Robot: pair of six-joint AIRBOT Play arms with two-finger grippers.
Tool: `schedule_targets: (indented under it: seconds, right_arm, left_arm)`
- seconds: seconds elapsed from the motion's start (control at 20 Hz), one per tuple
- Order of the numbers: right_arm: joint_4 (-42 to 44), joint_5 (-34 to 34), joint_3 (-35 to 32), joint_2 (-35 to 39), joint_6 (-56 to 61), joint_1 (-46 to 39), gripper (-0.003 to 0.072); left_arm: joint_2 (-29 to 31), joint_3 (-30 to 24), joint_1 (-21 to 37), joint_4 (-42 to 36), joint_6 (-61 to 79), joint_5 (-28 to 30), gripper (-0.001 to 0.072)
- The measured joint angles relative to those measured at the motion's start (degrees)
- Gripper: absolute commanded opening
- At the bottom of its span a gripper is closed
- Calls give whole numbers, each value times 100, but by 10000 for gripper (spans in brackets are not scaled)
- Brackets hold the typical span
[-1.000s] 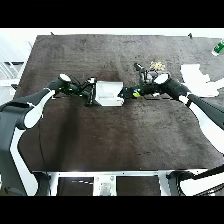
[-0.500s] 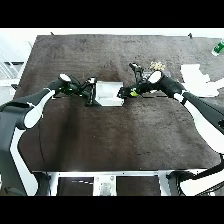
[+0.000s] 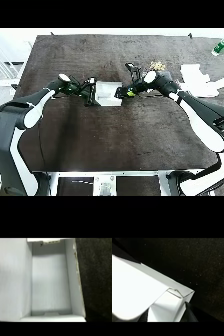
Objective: Fold the box and place the chain.
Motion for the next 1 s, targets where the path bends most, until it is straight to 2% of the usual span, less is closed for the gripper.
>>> schedule_targets:
  seconds: [0.4, 0.75, 1.0]
  right_arm:
    - [-533, 111, 297, -229, 627, 144, 536]
    - [-1611, 850, 1010, -551, 1718, 339, 535]
    - [-2083, 1209, 1316, -704, 2337, 402, 535]
  left_arm:
    - [0, 0, -2, -22, -9, -4, 479]
    - [0, 0, -13, -39, 2, -26, 479]
    - [0, 0, -9, -35, 2, -13, 479]
